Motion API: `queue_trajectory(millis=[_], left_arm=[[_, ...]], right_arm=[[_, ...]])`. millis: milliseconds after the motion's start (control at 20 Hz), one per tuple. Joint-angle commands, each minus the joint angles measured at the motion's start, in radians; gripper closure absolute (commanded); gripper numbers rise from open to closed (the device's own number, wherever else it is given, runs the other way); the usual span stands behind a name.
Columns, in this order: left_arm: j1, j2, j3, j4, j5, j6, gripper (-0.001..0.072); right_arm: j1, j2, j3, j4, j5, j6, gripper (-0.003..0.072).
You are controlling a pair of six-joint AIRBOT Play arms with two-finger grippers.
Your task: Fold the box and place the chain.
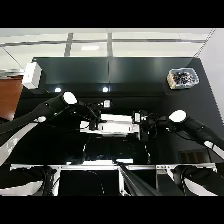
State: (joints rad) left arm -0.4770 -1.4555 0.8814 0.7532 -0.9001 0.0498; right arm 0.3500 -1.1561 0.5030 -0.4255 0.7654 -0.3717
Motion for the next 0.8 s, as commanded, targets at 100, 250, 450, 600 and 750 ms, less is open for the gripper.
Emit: queue_trajectory(millis=[100, 250, 450, 600, 750], left_arm=[[0.0, -0.001, 0.001, -0.003, 0.007, -0.005, 0.0685], [0.0, -0.001, 0.001, -0.003, 0.007, -0.005, 0.0685], [0.0, -0.001, 0.001, -0.003, -0.01, -0.035, 0.0685], [0.0, -0.001, 0.001, -0.003, -0.015, -0.035, 0.0685], [0.0, -0.001, 0.001, -0.003, 0.005, -0.035, 0.0685]], right_arm=[[0.003, -0.049, -0.004, 0.04, -0.005, -0.082, -0.0014], [0.003, -0.068, 0.004, 0.032, -0.013, -0.082, -0.0013], [0.004, -0.076, 0.01, 0.023, -0.028, -0.035, -0.0014], [0.013, -0.086, 0.022, -0.013, -0.036, 0.009, -0.0013], [0.013, -0.095, 0.032, -0.077, -0.036, 0.064, -0.0013]])
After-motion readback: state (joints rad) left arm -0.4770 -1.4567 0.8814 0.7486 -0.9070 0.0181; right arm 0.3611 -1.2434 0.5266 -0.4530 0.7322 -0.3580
